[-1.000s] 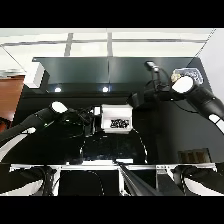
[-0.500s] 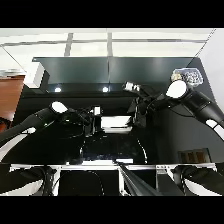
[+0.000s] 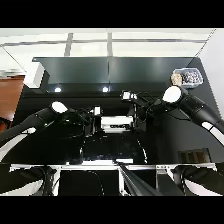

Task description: Fold the box and place the chain.

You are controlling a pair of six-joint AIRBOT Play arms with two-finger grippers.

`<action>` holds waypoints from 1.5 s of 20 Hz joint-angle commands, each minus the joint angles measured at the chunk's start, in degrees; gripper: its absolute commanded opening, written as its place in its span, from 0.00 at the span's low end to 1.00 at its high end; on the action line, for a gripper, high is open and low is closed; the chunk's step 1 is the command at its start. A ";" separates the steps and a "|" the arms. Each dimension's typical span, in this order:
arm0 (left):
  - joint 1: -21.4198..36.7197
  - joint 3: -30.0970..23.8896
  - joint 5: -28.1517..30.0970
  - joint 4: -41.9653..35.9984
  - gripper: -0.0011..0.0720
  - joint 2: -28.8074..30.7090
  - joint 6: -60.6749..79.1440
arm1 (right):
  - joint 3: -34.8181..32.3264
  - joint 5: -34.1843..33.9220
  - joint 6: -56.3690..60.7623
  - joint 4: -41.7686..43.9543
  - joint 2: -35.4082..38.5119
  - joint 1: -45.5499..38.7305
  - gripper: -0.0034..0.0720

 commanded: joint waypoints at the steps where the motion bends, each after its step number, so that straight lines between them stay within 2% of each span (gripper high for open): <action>1: -0.02 0.04 0.00 0.02 0.52 -0.04 0.04 | 0.90 2.54 2.67 0.28 0.09 0.07 1.00; 3: -0.02 0.04 0.00 0.02 0.52 -0.04 0.04 | 3.34 5.77 6.45 0.74 1.01 0.07 1.00; 6: -0.02 0.04 0.00 0.02 0.52 -0.04 0.04 | 7.21 6.38 10.80 2.62 2.82 -0.33 1.00; 12: -0.02 0.04 -0.02 0.02 0.52 -0.04 0.04 | 6.32 -6.01 15.13 7.39 1.51 -3.96 1.00; 14: -0.02 0.04 -0.02 0.02 0.52 -0.04 0.04 | 5.31 -7.19 15.52 10.71 0.07 -5.42 1.00; 16: -0.02 0.04 0.00 0.02 0.52 -0.04 0.04 | 4.24 -6.25 15.65 10.84 -1.46 -5.35 1.00; 18: -0.02 0.04 0.00 0.02 0.52 -0.04 0.04 | 3.80 -2.23 15.43 9.33 -2.62 -4.55 1.00; 23: -0.02 0.04 0.00 0.02 0.52 -0.04 0.04 | 3.58 4.90 10.62 0.26 -2.89 -0.83 1.00; 30: -0.02 0.04 0.00 0.02 0.52 -0.04 0.04 | 1.51 2.27 3.78 0.39 -2.91 1.75 1.00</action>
